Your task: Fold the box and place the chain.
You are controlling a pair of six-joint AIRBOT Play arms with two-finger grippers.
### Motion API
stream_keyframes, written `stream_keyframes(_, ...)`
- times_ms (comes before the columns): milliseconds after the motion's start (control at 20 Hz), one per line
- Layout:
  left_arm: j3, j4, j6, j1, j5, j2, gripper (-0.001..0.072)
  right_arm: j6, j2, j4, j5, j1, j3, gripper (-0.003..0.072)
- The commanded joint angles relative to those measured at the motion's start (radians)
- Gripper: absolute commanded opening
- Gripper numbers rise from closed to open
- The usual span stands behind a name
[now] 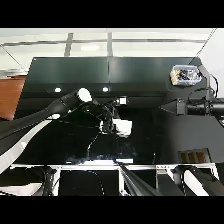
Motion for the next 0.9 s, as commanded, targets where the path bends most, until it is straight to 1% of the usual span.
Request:
stream_keyframes(0, 0.001, 0.079, 0.031, 0.0, 0.007, 0.0, 0.0707, 0.0, 0.0, -0.006, 0.0, -0.001, 0.001, 0.0011)
stream_keyframes(100, 0.001, 0.144, 0.024, -0.001, 0.034, -0.003, 0.0707, 0.0, 0.0, -0.006, 0.0, -0.001, 0.001, 0.0011)
stream_keyframes(250, 0.001, 0.163, 0.001, -0.02, 0.088, -0.019, 0.0706, 0.001, 0.0, -0.006, -0.006, -0.001, 0.001, 0.0012)
stream_keyframes(300, 0.001, 0.163, 0.0, -0.033, 0.098, -0.021, 0.0682, 0.001, 0.0, -0.006, -0.011, -0.001, 0.001, 0.0011)
stream_keyframes(350, 0.003, 0.164, -0.017, -0.045, 0.105, -0.019, 0.0575, 0.001, 0.0, -0.006, -0.016, -0.001, 0.001, 0.0012)
stream_keyframes(400, 0.014, 0.187, -0.07, -0.052, 0.104, -0.018, 0.0414, 0.001, 0.0, -0.006, -0.026, -0.001, 0.001, 0.0011)
stream_keyframes(450, 0.039, 0.237, -0.178, -0.05, 0.104, -0.018, 0.036, 0.001, 0.0, -0.006, -0.037, -0.001, 0.001, 0.0012)
stream_keyframes(500, 0.068, 0.312, -0.299, -0.035, 0.102, -0.017, 0.036, 0.001, 0.0, -0.006, -0.053, -0.001, 0.001, 0.0011)
stream_keyframes(600, 0.132, 0.507, -0.515, 0.041, 0.101, -0.018, 0.036, 0.014, 0.0, -0.006, -0.087, -0.001, 0.001, 0.0012)
stream_keyframes(700, 0.19, 0.653, -0.684, 0.181, 0.103, -0.018, 0.036, 0.017, 0.0, -0.006, -0.115, -0.001, 0.001, 0.0012)
stream_keyframes(750, 0.217, 0.692, -0.747, 0.275, 0.107, -0.018, 0.036, 0.02, 0.0, -0.005, -0.129, 0.0, 0.001, 0.0012)
stream_keyframes(850, 0.274, 0.707, -0.825, 0.476, 0.112, -0.026, 0.036, 0.03, 0.0, -0.002, -0.172, 0.002, 0.001, 0.0012)
